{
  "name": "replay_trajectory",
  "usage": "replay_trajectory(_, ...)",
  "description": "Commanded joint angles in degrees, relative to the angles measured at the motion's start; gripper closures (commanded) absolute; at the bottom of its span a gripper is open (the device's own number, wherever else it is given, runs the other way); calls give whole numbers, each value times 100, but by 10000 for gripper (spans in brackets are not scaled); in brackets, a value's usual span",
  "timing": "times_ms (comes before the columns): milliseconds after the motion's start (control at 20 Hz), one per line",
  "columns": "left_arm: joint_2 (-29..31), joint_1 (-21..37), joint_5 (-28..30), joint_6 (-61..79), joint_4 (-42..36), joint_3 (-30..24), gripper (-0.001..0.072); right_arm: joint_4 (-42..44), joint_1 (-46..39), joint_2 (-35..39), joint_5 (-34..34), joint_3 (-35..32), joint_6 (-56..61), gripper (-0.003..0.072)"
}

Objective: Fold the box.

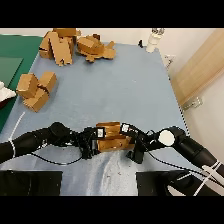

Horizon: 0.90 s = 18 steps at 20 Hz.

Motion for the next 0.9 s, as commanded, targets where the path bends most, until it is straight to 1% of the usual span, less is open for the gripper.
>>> replay_trajectory(0,4,-2,39,-7,7,4,200,293,13,7,197,4,85,380)
replay_trajectory(200,4,-2,37,-4,9,4,201,234,11,7,199,4,87,386)
replay_trajectory(250,4,-2,37,-7,9,4,201,162,11,7,199,4,105,413)
replay_trajectory(300,4,-2,37,-7,11,4,200,103,11,31,225,4,229,499)
replay_trajectory(350,4,-2,35,-7,15,4,201,59,11,83,245,4,409,540)
replay_trajectory(400,7,-2,33,-9,52,4,201,-46,11,157,245,4,619,544)
replay_trajectory(450,17,-2,33,-131,170,4,201,-308,11,275,245,4,951,649)
replay_trajectory(500,42,-2,33,-393,363,4,201,-645,11,407,232,4,1322,682)
replay_trajectory(550,83,-2,22,-693,634,4,201,-964,11,553,232,4,1620,682)
replay_trajectory(650,214,-2,15,-1045,1019,4,201,-1178,2,743,188,4,1897,682)
replay_trajectory(850,529,-2,11,-1056,1040,4,201,-1086,2,767,116,2,1923,681)
